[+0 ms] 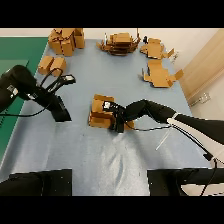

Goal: Fold the box.

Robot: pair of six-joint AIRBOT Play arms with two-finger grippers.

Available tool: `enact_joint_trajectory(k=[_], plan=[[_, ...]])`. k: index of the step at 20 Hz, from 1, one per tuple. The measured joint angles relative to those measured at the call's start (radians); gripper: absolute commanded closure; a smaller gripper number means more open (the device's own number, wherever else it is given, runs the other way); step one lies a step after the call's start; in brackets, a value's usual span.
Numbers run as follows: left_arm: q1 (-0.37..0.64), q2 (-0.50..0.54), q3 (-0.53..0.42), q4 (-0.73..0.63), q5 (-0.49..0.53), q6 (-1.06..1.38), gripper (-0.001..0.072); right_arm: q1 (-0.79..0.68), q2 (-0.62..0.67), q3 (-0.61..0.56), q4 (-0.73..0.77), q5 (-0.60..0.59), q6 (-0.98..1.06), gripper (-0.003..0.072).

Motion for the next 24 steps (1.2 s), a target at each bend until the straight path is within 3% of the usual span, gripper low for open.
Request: enact_joint_trajectory(k=[4, 9, 14, 24], plan=[[0.042, -0.075, -0.047, -0.125, 0.048, 0.426, 0.0034, 0.0, 0.0, 0.0, 0.001, 0.0, 0.0, 0.0534], [-0.054, -0.173, -0.061, -0.188, 0.166, 0.697, 0.0035, 0.0, 0.0, 0.0, 0.001, 0.0, 0.0, 0.0535], [-0.107, -0.237, -0.063, -0.237, 0.247, 0.79, 0.0034, 0.0, 0.0, 0.0, 0.001, 0.0, 0.0, 0.0534], [-0.15, -0.291, -0.063, -0.331, 0.255, 0.844, 0.0035, 0.0, 0.0, 0.0, 0.002, 0.001, 0.0, 0.0535]])
